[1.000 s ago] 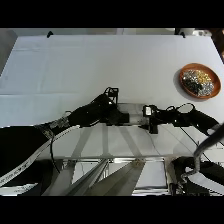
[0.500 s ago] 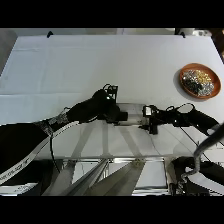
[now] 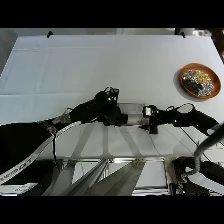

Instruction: Fold the box and place the chain.

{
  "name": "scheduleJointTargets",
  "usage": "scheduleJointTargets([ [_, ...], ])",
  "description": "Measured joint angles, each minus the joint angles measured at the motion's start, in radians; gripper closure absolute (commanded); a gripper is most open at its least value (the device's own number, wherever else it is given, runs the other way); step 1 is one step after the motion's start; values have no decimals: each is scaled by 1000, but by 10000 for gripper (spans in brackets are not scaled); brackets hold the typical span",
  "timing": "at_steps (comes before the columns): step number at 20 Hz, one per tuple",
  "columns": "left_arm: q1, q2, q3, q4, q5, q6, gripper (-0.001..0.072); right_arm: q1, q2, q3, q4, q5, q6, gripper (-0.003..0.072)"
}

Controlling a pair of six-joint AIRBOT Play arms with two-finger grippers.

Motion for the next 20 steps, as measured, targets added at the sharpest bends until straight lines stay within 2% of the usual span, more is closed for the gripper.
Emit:
scheduleJointTargets([
  [3,3,12,1,-8,-16,-2,448,0,0,0,0,0,1,279],
  [4,3,15,1,-13,-25,-6,497,0,0,0,0,0,1,279],
  [5,3,17,1,-14,-31,-9,578,0,0,0,0,0,3,279],
  [11,4,20,0,-17,-40,-15,552,0,0,0,1,2,4,279],
  [20,-5,2,1,-17,-51,-6,558,0,0,0,1,2,3,279],
])
